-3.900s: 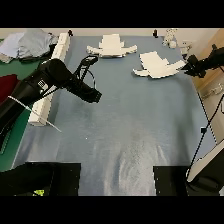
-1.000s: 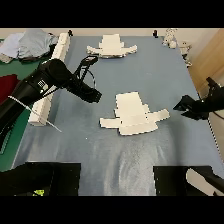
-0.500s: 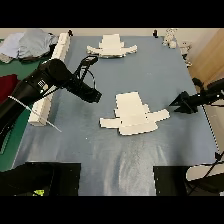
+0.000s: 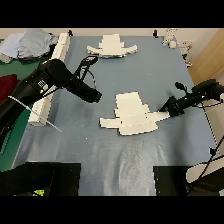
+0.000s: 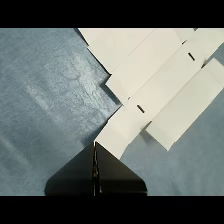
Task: Fold the box.
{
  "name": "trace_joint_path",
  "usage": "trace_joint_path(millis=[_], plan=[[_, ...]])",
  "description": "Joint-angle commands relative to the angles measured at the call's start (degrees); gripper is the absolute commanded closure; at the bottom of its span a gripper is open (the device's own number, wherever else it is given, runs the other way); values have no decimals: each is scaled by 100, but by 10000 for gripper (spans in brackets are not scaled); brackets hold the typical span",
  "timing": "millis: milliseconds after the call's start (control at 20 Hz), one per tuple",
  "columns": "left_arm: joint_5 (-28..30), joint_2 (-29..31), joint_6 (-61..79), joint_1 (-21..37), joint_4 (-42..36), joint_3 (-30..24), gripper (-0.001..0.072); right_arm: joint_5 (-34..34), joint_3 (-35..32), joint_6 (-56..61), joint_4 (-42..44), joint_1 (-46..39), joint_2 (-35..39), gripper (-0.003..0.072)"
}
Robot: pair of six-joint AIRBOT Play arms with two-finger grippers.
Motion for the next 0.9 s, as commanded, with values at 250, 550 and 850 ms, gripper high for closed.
trace_joint_path(millis=[250, 550, 850], plan=[[0, 0, 0, 7, 0, 4, 695, -452, 4, -85, 50, 503, 24, 687], [35, 0, -2, 7, -35, 4, 694, 269, -758, -72, 387, 688, 1049, 687], [348, 0, -2, 4, -179, 4, 695, 2227, -3174, 688, 448, 1904, 2977, 687]])
